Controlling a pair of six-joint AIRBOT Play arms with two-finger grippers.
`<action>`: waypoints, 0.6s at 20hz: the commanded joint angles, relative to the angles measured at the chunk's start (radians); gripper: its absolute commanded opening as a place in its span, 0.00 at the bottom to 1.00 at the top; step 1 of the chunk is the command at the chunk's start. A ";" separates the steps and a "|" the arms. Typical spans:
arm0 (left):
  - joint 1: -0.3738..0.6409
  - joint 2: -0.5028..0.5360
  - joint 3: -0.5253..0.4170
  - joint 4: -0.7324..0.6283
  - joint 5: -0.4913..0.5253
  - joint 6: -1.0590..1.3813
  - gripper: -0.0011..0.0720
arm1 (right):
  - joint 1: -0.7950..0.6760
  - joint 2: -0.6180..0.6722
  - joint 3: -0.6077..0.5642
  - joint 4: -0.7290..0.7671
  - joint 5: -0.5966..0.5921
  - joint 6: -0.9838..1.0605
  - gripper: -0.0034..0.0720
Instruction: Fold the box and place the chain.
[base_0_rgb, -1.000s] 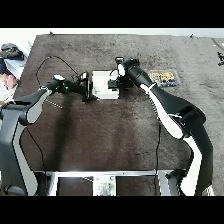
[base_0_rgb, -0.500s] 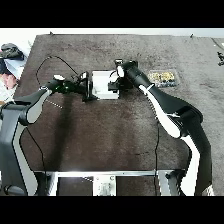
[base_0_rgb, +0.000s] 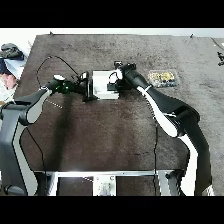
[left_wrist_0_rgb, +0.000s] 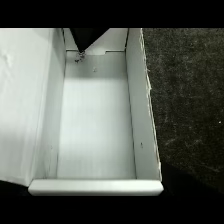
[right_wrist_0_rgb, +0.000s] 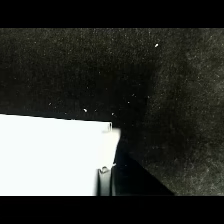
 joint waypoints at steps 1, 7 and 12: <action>0.001 0.000 0.000 0.002 0.000 0.002 0.59 | 0.001 0.002 0.000 0.000 0.000 0.014 0.27; 0.000 0.000 0.000 0.002 0.000 0.002 0.59 | 0.003 0.079 0.000 0.062 -0.008 0.003 0.89; 0.001 0.000 0.000 0.002 0.000 0.002 0.59 | 0.008 0.136 0.000 -0.021 0.017 -0.024 0.81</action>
